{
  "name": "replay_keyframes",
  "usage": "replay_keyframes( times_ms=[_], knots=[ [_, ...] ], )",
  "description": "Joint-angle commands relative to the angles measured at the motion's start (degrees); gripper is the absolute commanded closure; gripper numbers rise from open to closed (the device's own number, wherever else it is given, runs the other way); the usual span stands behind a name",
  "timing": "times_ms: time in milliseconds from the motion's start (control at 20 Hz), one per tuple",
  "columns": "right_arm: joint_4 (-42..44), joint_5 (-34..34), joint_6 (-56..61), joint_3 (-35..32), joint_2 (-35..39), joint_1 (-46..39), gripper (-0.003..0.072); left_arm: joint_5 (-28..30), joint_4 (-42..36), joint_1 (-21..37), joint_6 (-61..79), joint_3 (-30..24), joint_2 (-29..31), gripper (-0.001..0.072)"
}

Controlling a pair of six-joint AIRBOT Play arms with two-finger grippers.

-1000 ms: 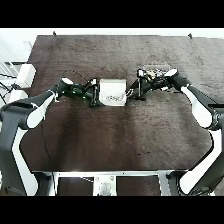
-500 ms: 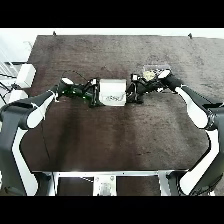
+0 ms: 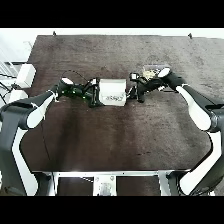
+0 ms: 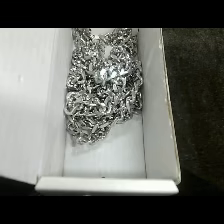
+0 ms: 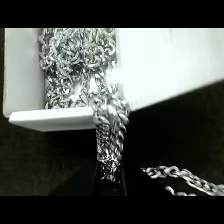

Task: Fold the box and place the chain.

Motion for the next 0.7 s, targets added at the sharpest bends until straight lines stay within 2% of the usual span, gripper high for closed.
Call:
replay_keyframes(
  times_ms=[0,150,350,650],
  knots=[
    [-1.81,3.93,4.44,0.04,5.90,-0.48,0.0678,0.00,0.00,0.00,0.00,0.07,0.02,0.0126],
    [-1.20,6.69,7.39,0.04,12.87,0.22,0.0678,0.00,0.00,0.00,0.00,0.04,0.02,0.0126],
    [1.16,6.88,10.43,0.07,20.02,3.06,0.0678,0.00,0.00,0.00,0.00,0.04,0.02,0.0126],
    [3.72,-0.94,13.18,0.00,21.49,8.87,0.0677,0.00,0.00,0.00,0.00,0.04,0.02,0.0126]
  ],
)
